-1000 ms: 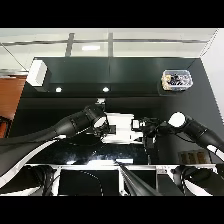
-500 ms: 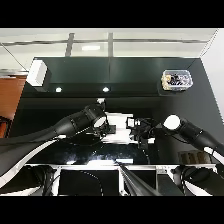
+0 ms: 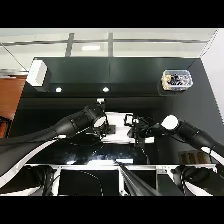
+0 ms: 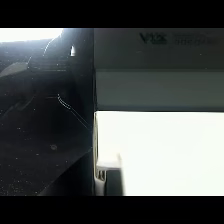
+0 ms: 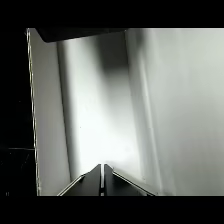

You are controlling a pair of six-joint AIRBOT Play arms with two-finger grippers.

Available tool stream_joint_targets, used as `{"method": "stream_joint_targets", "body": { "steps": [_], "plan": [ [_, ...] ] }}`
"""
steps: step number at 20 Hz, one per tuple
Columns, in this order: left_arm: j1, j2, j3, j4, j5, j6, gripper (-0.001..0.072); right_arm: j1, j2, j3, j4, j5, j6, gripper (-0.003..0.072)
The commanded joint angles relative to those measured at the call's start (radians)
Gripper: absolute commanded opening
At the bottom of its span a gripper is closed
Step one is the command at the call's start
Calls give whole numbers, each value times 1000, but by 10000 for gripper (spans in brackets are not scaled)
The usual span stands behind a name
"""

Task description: Fold the box and place the chain.

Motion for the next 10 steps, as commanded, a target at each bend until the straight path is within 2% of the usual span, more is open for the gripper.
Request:
{"method": "stream_joint_targets", "body": {
  "steps": [1,2,3,4,5,7,10],
  "plan": [
    [0,-1,0,0,-3,1,32,1,-1,1,18,-7,5,385],
    [0,-1,0,0,-3,1,32,1,-1,1,16,-6,5,338],
    [0,-1,0,0,-3,1,31,0,-1,1,6,-3,5,80],
    [0,-1,0,0,-3,1,31,0,-1,1,7,-4,6,174],
    [0,-1,0,0,-3,2,31,0,-1,1,14,-7,7,335],
    [0,-1,0,0,-3,1,31,0,-1,1,8,-5,8,7],
    [0,-1,0,0,-4,1,31,-35,24,18,-58,5,182,9]
  ]
}}
